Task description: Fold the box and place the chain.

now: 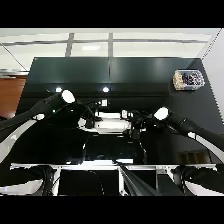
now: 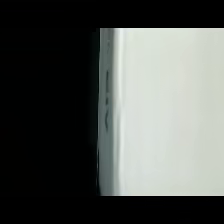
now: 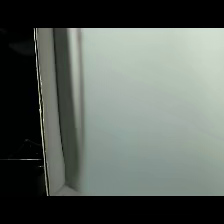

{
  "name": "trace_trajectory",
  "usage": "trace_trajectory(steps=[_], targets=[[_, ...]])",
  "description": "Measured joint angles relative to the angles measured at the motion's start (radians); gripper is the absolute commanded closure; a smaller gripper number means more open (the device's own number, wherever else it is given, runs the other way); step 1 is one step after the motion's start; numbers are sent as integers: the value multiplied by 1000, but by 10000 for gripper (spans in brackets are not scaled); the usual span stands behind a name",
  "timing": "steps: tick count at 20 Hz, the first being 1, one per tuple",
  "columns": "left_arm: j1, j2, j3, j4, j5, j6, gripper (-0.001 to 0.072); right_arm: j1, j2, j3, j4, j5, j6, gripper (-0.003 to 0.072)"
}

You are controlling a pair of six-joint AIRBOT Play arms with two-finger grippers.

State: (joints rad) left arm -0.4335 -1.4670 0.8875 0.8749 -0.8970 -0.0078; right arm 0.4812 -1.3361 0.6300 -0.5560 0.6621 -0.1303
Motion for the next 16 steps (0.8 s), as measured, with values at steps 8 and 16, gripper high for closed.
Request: trace_trajectory(steps=[8, 16], targets=[[41, 140, 0, 96, -42, -78, 128, 0, 0, 0, -2, 0, 0, 378], [93, 283, -36, 124, -390, -466, 684, 0, 0, 0, -3, 4, -1, 498]])
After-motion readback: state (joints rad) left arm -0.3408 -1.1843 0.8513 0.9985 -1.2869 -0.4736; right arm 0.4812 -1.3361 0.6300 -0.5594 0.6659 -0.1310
